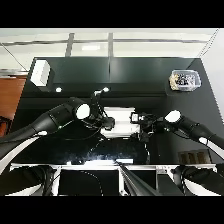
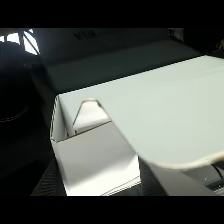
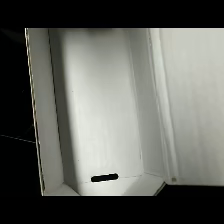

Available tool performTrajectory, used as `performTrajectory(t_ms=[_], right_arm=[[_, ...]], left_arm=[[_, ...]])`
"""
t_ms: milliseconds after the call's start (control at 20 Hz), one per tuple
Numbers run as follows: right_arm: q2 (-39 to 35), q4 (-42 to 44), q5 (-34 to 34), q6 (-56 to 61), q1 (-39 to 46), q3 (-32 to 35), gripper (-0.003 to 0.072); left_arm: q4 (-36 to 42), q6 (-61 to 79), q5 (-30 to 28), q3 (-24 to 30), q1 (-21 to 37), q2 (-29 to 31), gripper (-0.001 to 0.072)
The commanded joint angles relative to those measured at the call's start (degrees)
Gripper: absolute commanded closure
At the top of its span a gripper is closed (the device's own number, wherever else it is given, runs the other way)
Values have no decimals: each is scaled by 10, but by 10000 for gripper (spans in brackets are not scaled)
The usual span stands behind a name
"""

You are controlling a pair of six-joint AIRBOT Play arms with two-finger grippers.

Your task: Fold the box and place the chain.

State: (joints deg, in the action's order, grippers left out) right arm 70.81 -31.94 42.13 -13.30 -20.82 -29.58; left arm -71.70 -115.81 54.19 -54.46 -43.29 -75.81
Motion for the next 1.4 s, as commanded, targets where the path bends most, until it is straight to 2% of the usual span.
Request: performTrajectory(t_ms=[0,50,150,350,400,450,900,1150,1350], right_arm=[[0,0,0,0,0,0,247],[0,0,0,0,0,0,247],[0,0,0,0,0,0,246],[0,0,0,0,0,0,246],[0,0,0,0,0,0,247],[0,0,0,0,0,0,246],[0,0,0,0,0,0,247],[0,0,0,0,0,0,247],[0,0,0,0,0,0,247]], left_arm=[[-6,-10,-1,-9,-2,0,167],[-7,-10,-1,-9,-2,0,168],[-7,-10,1,-9,-2,0,249],[-6,-10,3,-9,-4,-2,254],[-9,-10,4,-9,-4,-4,301],[-11,-10,5,-9,-4,-8,309],[-19,-14,22,-17,-6,-56,310],[-42,-34,54,-17,-2,-63,309],[-45,-81,45,-21,-3,-65,311]])
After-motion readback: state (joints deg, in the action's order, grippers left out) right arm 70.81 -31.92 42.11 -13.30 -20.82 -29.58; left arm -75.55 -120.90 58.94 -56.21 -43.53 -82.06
